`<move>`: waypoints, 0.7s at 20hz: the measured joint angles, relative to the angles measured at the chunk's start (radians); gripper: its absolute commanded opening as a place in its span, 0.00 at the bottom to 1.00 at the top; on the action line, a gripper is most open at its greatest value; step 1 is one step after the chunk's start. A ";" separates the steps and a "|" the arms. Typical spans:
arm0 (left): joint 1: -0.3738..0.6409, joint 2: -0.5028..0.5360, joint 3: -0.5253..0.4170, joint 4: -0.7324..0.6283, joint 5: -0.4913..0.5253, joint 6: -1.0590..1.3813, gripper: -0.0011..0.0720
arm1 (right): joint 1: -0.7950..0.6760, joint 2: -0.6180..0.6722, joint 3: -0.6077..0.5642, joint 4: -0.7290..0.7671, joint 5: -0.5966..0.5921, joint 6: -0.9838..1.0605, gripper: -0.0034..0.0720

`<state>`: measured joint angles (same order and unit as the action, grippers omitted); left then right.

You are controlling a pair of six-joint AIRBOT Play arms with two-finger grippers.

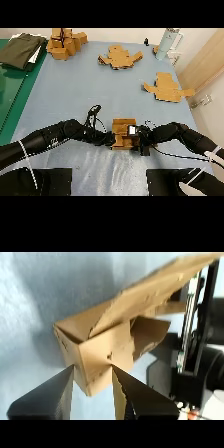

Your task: Fold the box.

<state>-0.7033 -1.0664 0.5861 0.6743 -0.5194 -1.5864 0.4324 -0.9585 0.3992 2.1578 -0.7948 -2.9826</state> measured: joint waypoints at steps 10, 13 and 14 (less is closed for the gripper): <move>-0.040 -0.069 0.058 0.035 0.007 -0.034 0.72 | 0.000 0.000 0.000 0.000 0.000 0.000 0.66; -0.049 -0.126 0.126 0.148 -0.058 -0.140 0.72 | 0.000 0.000 0.000 0.000 0.000 0.000 0.66; -0.054 -0.140 0.150 0.199 -0.085 -0.187 0.72 | 0.000 0.000 0.000 0.000 0.000 0.000 0.66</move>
<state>-0.7574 -1.2064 0.7357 0.8730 -0.6041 -1.7729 0.4324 -0.9585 0.3992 2.1582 -0.7952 -2.9822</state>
